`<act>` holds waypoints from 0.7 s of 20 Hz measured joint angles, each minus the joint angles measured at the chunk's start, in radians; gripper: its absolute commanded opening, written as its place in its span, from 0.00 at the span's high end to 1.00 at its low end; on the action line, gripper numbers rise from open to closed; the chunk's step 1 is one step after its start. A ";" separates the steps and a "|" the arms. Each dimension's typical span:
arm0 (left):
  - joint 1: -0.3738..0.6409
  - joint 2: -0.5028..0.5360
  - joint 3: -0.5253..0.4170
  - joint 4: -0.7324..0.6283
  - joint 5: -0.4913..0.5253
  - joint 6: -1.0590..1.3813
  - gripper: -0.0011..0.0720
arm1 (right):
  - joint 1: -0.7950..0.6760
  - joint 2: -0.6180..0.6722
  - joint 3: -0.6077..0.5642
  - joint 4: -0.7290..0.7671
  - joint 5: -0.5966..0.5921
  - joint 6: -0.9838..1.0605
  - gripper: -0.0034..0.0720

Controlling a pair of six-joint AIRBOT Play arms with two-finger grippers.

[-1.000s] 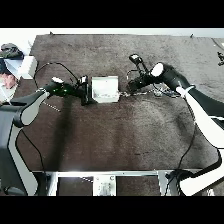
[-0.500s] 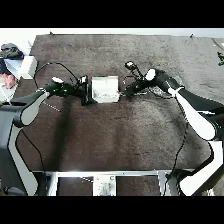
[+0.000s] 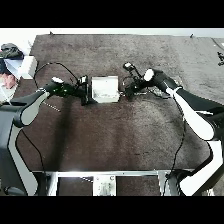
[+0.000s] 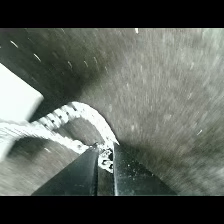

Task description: Fold the box and place the chain.

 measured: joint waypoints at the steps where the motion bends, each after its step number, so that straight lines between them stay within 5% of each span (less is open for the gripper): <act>1: 0.000 0.000 0.000 0.000 0.000 0.000 0.35 | 0.010 0.022 0.007 0.001 -0.004 0.000 0.98; 13: 0.000 0.000 0.000 0.000 0.000 0.000 0.35 | 0.183 0.312 0.029 0.031 -0.101 0.004 0.97; 14: 0.000 0.000 0.000 0.000 0.000 0.000 0.35 | 0.196 0.315 0.029 0.037 -0.112 0.005 0.80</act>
